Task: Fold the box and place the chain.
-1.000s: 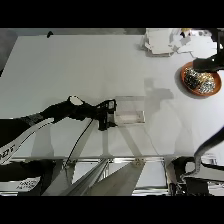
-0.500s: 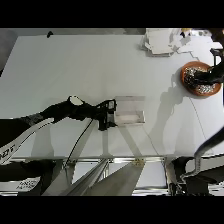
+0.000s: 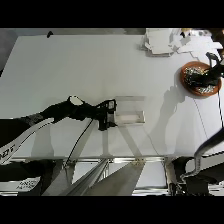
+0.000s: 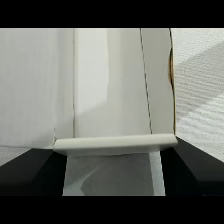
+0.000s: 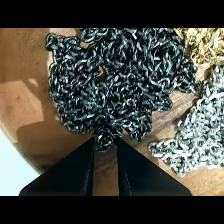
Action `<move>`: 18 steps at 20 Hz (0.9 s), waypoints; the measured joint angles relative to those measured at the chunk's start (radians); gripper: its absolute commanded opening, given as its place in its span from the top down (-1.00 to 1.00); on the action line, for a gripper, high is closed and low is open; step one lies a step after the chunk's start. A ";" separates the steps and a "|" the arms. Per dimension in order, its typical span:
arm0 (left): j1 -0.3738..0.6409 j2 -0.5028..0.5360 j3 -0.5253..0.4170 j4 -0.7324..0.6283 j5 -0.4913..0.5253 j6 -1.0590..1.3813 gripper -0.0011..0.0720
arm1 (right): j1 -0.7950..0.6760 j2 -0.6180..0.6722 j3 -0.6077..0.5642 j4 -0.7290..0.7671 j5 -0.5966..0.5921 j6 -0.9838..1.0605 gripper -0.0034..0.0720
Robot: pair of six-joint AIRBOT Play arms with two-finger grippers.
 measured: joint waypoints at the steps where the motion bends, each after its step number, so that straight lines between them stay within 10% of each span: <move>1: 0.000 0.000 0.000 0.000 0.000 0.000 0.40 | 0.000 -0.002 0.000 0.000 -0.010 0.000 0.54; 8: 0.000 0.000 0.000 0.000 0.000 0.000 0.40 | 0.000 -0.005 0.000 -0.007 -0.024 -0.015 0.86; 11: 0.000 0.000 0.000 0.000 0.000 0.000 0.40 | 0.000 0.003 0.000 -0.018 -0.020 -0.037 0.23; 18: 0.000 0.000 0.000 0.000 0.000 0.000 0.40 | 0.000 0.010 0.000 -0.031 0.013 -0.043 0.34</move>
